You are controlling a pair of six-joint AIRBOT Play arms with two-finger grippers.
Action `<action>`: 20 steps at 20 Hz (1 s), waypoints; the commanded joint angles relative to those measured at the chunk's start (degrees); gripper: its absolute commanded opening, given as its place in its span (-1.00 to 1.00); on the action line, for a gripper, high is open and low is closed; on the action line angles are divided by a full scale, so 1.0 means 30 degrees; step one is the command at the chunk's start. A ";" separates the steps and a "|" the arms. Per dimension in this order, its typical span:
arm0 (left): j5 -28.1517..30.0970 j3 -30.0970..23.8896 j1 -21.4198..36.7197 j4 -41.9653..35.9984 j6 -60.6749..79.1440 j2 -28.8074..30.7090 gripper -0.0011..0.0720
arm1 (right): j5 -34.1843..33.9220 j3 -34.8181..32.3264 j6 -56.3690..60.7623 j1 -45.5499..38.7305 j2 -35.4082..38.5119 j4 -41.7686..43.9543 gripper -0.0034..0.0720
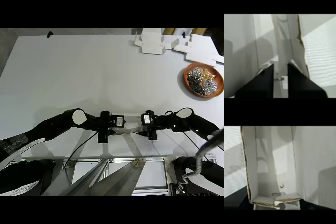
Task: Fold the box and place the chain.
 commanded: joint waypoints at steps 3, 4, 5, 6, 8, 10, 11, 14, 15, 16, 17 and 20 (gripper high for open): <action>-0.1282 0.0000 0.0852 0.2463 -0.5741 0.1821 -0.58 | -0.0029 0.0022 -0.0007 0.0000 0.0000 -0.0015 0.14; -0.1596 0.0000 0.1144 0.3082 -0.7249 0.2375 -0.62 | -0.0029 0.0022 -0.0007 0.0000 0.0000 -0.0015 0.14; -0.1851 0.0000 0.1421 0.3701 -0.8845 0.2907 -0.62 | -0.0022 0.0022 -0.0007 0.0000 0.0000 -0.0015 0.14; -0.2135 0.0000 0.1705 0.4306 -1.0571 0.3439 -0.62 | -0.0029 0.0022 -0.0007 0.0000 0.0007 -0.0015 0.14; -0.2834 0.0007 0.2353 0.5865 -1.4732 0.4554 -0.96 | -0.0029 0.0022 -0.0007 0.0000 0.0000 -0.0015 0.14; -0.3468 0.0000 0.2922 0.7490 -1.8731 0.5304 -0.97 | -0.0022 0.0022 -0.0007 0.0000 0.0000 -0.0015 0.14; -0.3759 0.0000 0.3206 0.8218 -2.0669 0.5450 -0.97 | -0.0022 0.0022 -0.0007 0.0000 0.0000 -0.0015 0.14; -0.4634 -0.0022 0.4153 0.9697 -2.5813 0.5246 -0.96 | -0.0022 0.0022 -0.0007 0.0000 0.0000 -0.0015 0.14; -0.4765 -0.0058 0.4386 0.9770 -2.6986 0.5042 -0.96 | -0.0029 0.0022 -0.0007 0.0000 0.0000 -0.0015 0.14; -0.4612 -0.0226 0.4575 0.9704 -2.7773 0.4736 -0.96 | -0.0029 0.0022 -0.0007 0.0000 0.0000 -0.0015 0.14; -0.4262 -0.0503 0.4619 0.9530 -2.7977 0.4357 -0.96 | -0.0029 0.0022 -0.0007 0.0000 0.0000 -0.0015 0.14; -0.3220 -0.1596 0.4437 0.7242 -2.7948 0.2608 -0.96 | -0.0022 0.0022 -0.0007 0.0000 0.0000 -0.0022 0.14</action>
